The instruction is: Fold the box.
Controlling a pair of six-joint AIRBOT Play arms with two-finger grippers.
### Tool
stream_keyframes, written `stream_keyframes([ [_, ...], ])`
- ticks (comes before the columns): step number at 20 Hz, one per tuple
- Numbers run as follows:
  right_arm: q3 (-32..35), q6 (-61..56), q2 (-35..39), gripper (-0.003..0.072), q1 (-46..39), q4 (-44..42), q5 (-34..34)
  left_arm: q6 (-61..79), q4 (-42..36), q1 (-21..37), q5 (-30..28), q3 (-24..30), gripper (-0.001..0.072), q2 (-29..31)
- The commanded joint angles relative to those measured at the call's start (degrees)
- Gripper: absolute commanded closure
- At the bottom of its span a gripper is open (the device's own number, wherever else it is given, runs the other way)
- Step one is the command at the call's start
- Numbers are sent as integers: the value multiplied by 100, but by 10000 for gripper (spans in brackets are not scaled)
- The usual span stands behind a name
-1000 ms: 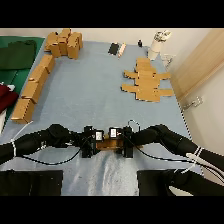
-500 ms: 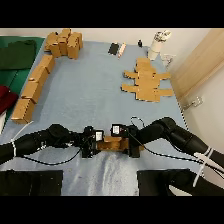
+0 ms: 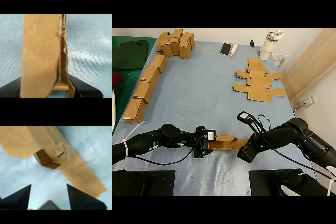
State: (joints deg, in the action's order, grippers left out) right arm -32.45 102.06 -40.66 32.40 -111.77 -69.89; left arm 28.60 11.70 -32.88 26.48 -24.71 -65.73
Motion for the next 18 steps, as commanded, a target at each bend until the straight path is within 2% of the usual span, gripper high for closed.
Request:
stream_keyframes([
  [1, 72, -2544, 144, -29, 179, -769, 271, 4, 4, 4, 9, 0, 178, 0],
  [3, 216, -3032, 103, -29, 490, -776, 890, 4, 4, 4, 7, 0, 178, 0],
  [6, 319, -3956, -216, -25, 960, -837, 1423, 4, 4, 4, 7, 0, 178, 0],
  [10, 310, -4360, -660, -10, 1381, -1360, 2120, 4, 4, 4, 9, 0, 178, 0],
  [11, 310, -4360, -695, 109, 1438, -1504, 2306, 4, 4, 4, 9, 0, 178, 0],
  [12, 310, -4360, -699, 265, 1473, -1572, 2433, 4, 4, 4, 9, 2, 178, 0],
  [13, 295, -4360, -697, 340, 1484, -1582, 2485, 4, 4, 4, 9, 0, 178, 0],
  [15, 179, -4369, -699, 367, 1482, -1585, 2474, -7, 4, 4, 9, 2, 178, 0],
  [16, 81, -4380, -697, 480, 1482, -1591, 2435, -17, 4, 4, 7, 2, 178, 2],
  [17, -17, -4378, -688, 534, 1482, -1587, 2413, -22, 11, 4, 9, 2, 178, 9],
  [18, -105, -4378, -675, 535, 1482, -1582, 2413, -20, 9, 7, 7, 0, 178, 15],
])
